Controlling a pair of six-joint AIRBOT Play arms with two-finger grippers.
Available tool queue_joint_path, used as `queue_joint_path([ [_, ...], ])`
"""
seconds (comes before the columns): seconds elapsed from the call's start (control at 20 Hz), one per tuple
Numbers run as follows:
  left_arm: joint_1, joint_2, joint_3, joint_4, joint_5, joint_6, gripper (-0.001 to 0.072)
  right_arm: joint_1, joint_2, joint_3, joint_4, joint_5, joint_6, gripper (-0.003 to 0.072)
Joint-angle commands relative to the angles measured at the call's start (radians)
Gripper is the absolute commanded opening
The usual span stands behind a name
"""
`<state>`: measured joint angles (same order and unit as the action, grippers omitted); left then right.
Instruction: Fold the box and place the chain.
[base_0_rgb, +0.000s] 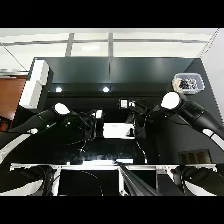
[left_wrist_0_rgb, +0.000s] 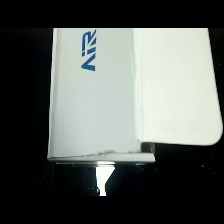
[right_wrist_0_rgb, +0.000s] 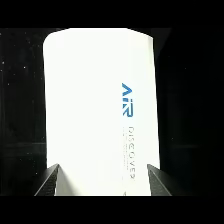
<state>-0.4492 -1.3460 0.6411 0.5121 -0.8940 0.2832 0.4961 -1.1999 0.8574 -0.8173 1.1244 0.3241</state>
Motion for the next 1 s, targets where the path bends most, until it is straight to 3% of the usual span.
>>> queue_joint_path([
  [0.0, 0.000, 0.000, 0.001, 0.000, 0.000, 0.001, 0.0335, 0.035, 0.000, -0.007, -0.032, -0.023, 0.028, 0.0636],
  [0.25, 0.000, 0.000, 0.001, 0.000, 0.000, 0.000, 0.0335, 0.042, 0.000, -0.009, -0.077, -0.119, 0.066, 0.0634],
  [0.3, 0.000, 0.000, 0.001, 0.000, 0.000, 0.000, 0.0336, 0.042, 0.000, -0.009, -0.077, -0.113, 0.069, 0.0484],
  [0.4, 0.000, 0.000, 0.001, 0.000, 0.000, 0.000, 0.0335, 0.041, 0.000, -0.009, -0.077, -0.100, 0.085, 0.0429],
  [0.95, 0.000, 0.000, 0.001, 0.000, 0.000, 0.000, 0.0335, 0.042, 0.000, -0.009, -0.077, -0.090, 0.121, 0.0419],
])
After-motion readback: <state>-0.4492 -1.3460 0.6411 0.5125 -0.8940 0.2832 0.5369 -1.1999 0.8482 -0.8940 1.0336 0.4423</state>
